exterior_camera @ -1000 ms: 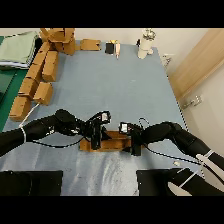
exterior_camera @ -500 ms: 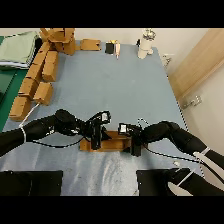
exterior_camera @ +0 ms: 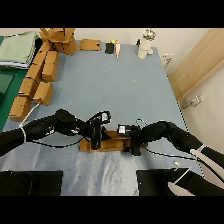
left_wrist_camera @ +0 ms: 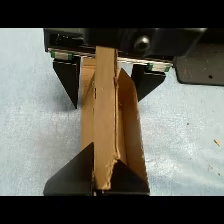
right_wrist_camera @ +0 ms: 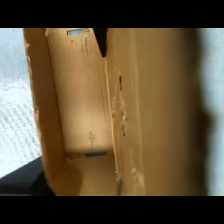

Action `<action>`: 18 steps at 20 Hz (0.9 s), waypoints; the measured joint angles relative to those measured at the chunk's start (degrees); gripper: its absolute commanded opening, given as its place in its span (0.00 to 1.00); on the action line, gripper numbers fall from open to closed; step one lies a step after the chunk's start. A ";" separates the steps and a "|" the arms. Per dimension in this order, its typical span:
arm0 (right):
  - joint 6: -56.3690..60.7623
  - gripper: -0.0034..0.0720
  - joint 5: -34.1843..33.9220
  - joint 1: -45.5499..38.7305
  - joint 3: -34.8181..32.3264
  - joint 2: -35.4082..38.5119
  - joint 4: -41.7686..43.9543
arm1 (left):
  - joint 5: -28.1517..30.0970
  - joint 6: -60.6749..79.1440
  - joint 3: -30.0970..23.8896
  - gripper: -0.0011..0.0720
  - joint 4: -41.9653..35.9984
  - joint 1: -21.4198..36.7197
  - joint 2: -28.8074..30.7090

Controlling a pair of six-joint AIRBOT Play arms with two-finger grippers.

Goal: Fold the box.

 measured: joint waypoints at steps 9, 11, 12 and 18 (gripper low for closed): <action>-0.15 0.72 -0.85 -0.09 0.07 -0.39 0.44 | 0.02 -0.02 0.00 0.03 0.00 0.00 0.00; -0.15 0.72 -0.94 -0.09 0.07 -0.42 0.59 | 0.00 -0.02 0.00 0.03 0.00 0.00 0.00; -0.15 0.72 -0.94 -0.09 0.07 -0.42 0.63 | 0.00 -0.02 0.00 0.03 0.02 0.00 0.00; -0.13 0.72 -0.98 -0.09 0.07 -0.42 0.83 | 0.00 0.00 0.02 0.03 0.02 0.00 0.00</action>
